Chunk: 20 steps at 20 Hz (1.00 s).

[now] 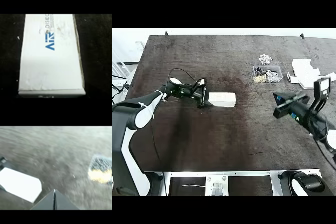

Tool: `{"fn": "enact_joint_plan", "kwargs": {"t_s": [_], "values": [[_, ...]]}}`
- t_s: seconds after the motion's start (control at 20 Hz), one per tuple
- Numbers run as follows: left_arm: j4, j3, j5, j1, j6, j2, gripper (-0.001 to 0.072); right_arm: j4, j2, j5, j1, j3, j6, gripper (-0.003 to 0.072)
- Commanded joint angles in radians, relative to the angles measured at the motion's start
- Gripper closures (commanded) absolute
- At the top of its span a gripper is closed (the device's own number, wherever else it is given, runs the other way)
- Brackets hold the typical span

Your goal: Fold the box and place the chain.

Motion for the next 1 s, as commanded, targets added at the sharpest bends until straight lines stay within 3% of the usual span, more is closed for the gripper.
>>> {"fn": "enact_joint_plan", "kwargs": {"t_s": [0.0, 0.25, 0.4, 0.6, 0.8, 0.95], "values": [[0.001, 0.008, -0.052, 0.009, -0.039, 0.016, 0.069, -0.004, 0.058, -0.034, -0.027, -0.105, 0.003, 0.0676], [-0.01, 0.006, -0.029, 0.071, -0.232, 0.136, 0.0697, -0.003, 0.058, -0.038, -0.057, -0.107, 0.003, 0.0676], [-0.008, -0.024, 0.106, 0.153, -0.319, 0.25, 0.0697, -0.003, 0.058, -0.039, -0.072, -0.107, 0.003, 0.0676], [-0.001, -0.069, 0.341, 0.334, -0.47, 0.355, 0.0697, -0.003, 0.058, -0.039, -0.076, -0.107, 0.003, 0.0676], [0.005, -0.084, 0.452, 0.547, -0.654, 0.359, 0.0696, -0.003, 0.058, -0.04, -0.076, -0.107, 0.003, 0.0676], [0.056, -0.108, 0.498, 0.657, -0.663, 0.358, 0.0695, -0.003, 0.057, -0.04, -0.076, -0.107, 0.003, 0.0676]]}}
